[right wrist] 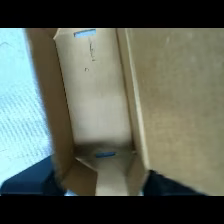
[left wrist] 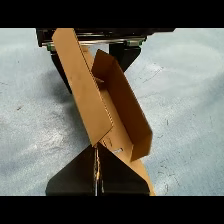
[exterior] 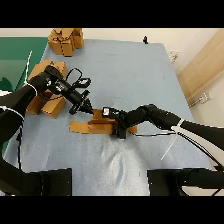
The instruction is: Fold the box.
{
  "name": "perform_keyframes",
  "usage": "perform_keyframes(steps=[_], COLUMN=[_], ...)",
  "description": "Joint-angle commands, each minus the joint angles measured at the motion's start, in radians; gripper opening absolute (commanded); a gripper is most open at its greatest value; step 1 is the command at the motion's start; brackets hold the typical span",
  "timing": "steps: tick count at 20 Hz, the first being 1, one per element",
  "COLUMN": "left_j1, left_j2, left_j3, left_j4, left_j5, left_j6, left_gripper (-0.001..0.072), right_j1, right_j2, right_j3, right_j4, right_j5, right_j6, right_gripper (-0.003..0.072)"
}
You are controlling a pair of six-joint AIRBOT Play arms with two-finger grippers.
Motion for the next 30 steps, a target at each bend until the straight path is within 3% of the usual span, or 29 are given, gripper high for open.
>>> perform_keyframes(steps=[1, 2, 3, 6, 7, 8, 9, 10, 11, 12, 13, 14, 15, 17, 20, 23, 26, 30], left_j1=[0.000, 0.000, 0.000, 0.002, 0.006, 0.013, 0.024, 0.039, 0.059, 0.083, 0.106, 0.133, 0.156, 0.175, 0.098, -0.023, -0.097, -0.119], left_j2=[0.000, 0.000, 0.000, 0.000, 0.000, 0.002, 0.007, 0.014, 0.025, 0.034, 0.044, 0.056, 0.066, 0.126, 0.332, 0.474, 0.456, 0.308], left_j3=[0.000, 0.000, 0.000, 0.000, 0.000, 0.000, 0.000, 0.000, 0.000, 0.000, 0.000, 0.000, -0.006, -0.085, -0.333, -0.492, -0.485, -0.406], left_j4=[0.000, 0.000, 0.000, 0.001, 0.002, 0.002, 0.014, 0.042, 0.081, 0.117, 0.146, 0.183, 0.184, 0.116, 0.025, -0.217, -0.286, -0.284], left_j5=[0.000, 0.000, 0.000, 0.008, 0.013, 0.049, 0.099, 0.139, 0.154, 0.154, 0.143, 0.090, 0.009, -0.007, 0.192, 0.407, 0.550, 0.668], left_j6=[0.000, -0.001, -0.001, -0.008, -0.011, -0.087, -0.178, -0.242, -0.278, -0.301, -0.348, -0.363, -0.375, -0.448, -0.449, -0.427, -0.425, -0.518], left_gripper=[0.0013, 0.0013, 0.0013, 0.0021, 0.0268, 0.0452, 0.0588, 0.0667, 0.0668, 0.0638, 0.0517, 0.0018, 0.0005, 0.0003, 0.0004, 0.0005, 0.0005, 0.0006], right_j1=[0.000, 0.000, 0.000, -0.001, -0.001, -0.003, -0.003, -0.005, -0.005, -0.005, -0.005, -0.005, -0.005, -0.005, -0.005, -0.005, -0.005, -0.005], right_j2=[-0.003, -0.002, -0.002, -0.002, -0.003, -0.002, -0.003, -0.003, -0.002, -0.002, -0.002, -0.002, -0.002, -0.002, -0.002, -0.002, -0.002, -0.002], right_j3=[0.000, 0.000, 0.000, 0.000, 0.000, 0.000, 0.000, 0.000, 0.000, 0.000, 0.000, 0.000, 0.000, 0.000, 0.000, 0.000, 0.000, 0.000], right_j4=[-0.005, -0.005, -0.005, -0.005, -0.005, -0.005, -0.006, -0.005, -0.006, -0.007, -0.006, -0.006, -0.006, -0.006, -0.006, -0.007, -0.006, -0.006], right_j5=[0.017, 0.017, 0.018, 0.017, 0.018, 0.018, 0.017, 0.018, 0.018, 0.018, 0.018, 0.018, 0.018, 0.018, 0.019, 0.029, 0.029, 0.034], right_j6=[-0.004, -0.004, -0.004, -0.004, -0.004, -0.004, -0.004, -0.004, -0.004, -0.004, -0.004, -0.004, -0.004, -0.004, -0.004, -0.004, -0.004, -0.004], right_gripper=[0.0407, 0.0309, 0.0289, 0.0310, 0.0330, 0.0361, 0.0379, 0.0379, 0.0379, 0.0379, 0.0379, 0.0379, 0.0379, 0.0379, 0.0379, 0.0379, 0.0379, 0.0379])
